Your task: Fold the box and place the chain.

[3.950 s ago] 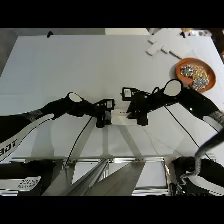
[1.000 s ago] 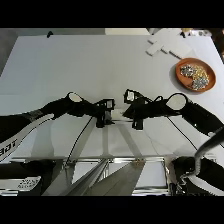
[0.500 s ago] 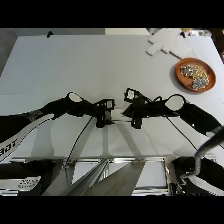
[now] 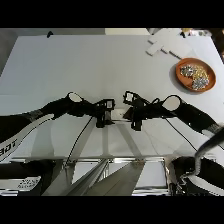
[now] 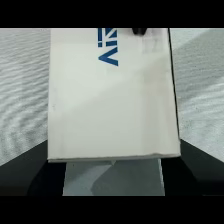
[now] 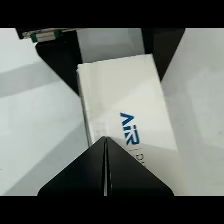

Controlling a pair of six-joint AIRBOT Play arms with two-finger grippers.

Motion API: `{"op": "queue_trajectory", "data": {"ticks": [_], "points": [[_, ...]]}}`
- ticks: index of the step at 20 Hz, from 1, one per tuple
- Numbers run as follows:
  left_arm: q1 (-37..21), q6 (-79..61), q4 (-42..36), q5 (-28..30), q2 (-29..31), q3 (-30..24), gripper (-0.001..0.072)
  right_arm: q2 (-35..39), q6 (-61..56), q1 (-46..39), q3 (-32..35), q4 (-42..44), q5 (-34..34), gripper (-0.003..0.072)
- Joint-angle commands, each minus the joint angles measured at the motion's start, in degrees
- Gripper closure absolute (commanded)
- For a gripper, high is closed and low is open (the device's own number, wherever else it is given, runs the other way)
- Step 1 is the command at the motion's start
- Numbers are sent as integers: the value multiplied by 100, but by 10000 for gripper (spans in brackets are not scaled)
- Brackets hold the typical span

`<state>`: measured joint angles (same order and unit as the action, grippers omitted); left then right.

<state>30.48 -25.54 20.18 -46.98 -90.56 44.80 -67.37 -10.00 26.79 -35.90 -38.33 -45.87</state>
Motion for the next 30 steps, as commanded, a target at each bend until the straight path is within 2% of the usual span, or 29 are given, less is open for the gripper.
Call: {"op": "queue_trajectory", "data": {"ticks": [1,11,15,17,19,21,23,24,27,30], "points": [[-2,2,0,0,4,7,677,-26,7,0,195,-28,33,670],[-2,4,0,0,4,7,677,254,286,0,232,278,352,672],[-2,4,0,2,4,7,677,1032,-87,-2,184,107,328,670],[-2,4,0,2,4,7,677,1521,-1001,-2,52,-629,284,670],[-2,4,0,-2,4,7,677,1873,-2752,-195,-212,-1836,-302,670],[-2,2,0,2,4,7,677,1965,-4461,-734,-481,-2817,-1589,670],[-2,4,0,4,4,7,677,1958,-5364,-1423,-516,-3464,-2885,670],[-2,2,0,4,4,7,677,1961,-5816,-1714,-516,-3657,-3300,670],[-2,4,0,2,4,7,677,1886,-6839,-2280,-516,-3648,-3453,669],[-2,4,0,2,4,7,677,1753,-7136,-2376,-457,-3766,-3556,669]]}}
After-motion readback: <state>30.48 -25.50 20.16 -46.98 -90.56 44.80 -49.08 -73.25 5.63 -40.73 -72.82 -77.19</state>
